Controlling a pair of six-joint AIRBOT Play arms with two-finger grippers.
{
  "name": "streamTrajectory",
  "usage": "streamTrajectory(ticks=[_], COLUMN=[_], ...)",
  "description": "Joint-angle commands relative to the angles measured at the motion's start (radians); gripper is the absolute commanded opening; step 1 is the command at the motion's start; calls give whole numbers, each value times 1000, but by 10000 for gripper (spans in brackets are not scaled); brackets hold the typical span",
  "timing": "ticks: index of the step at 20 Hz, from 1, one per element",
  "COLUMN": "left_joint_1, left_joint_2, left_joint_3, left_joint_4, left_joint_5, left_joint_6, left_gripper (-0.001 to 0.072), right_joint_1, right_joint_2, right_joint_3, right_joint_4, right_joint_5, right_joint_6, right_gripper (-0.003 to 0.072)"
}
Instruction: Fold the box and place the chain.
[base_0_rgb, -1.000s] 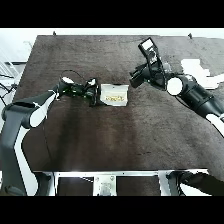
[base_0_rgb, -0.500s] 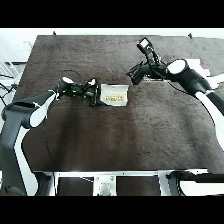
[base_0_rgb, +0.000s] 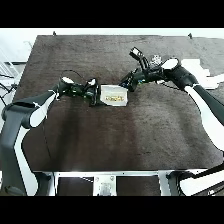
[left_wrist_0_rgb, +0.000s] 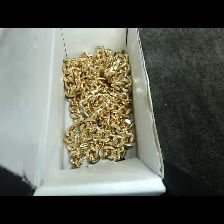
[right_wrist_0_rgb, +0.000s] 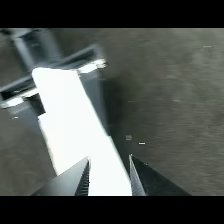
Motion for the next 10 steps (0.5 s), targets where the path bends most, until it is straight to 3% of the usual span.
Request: streamTrajectory(ticks=[1, 4, 5, 10], left_joint_1=[0, 0, 0, 0], left_joint_2=[0, 0, 0, 0], left_joint_3=[0, 0, 0, 0], left_joint_4=[0, 0, 0, 0], left_joint_5=[1, 1, 2, 2], left_joint_6=[0, 0, 0, 0], left_gripper=[461, 461, 461, 462], right_joint_1=[9, 21, 26, 52], right_joint_2=[-11, -11, -11, -21], right_joint_3=[5, 5, 5, 4], right_joint_4=[-7, -35, -59, -85], right_joint_5=[63, 79, 74, 42], right_joint_6=[-8, -8, -13, -61], right_gripper=[309, 369, 459, 465])
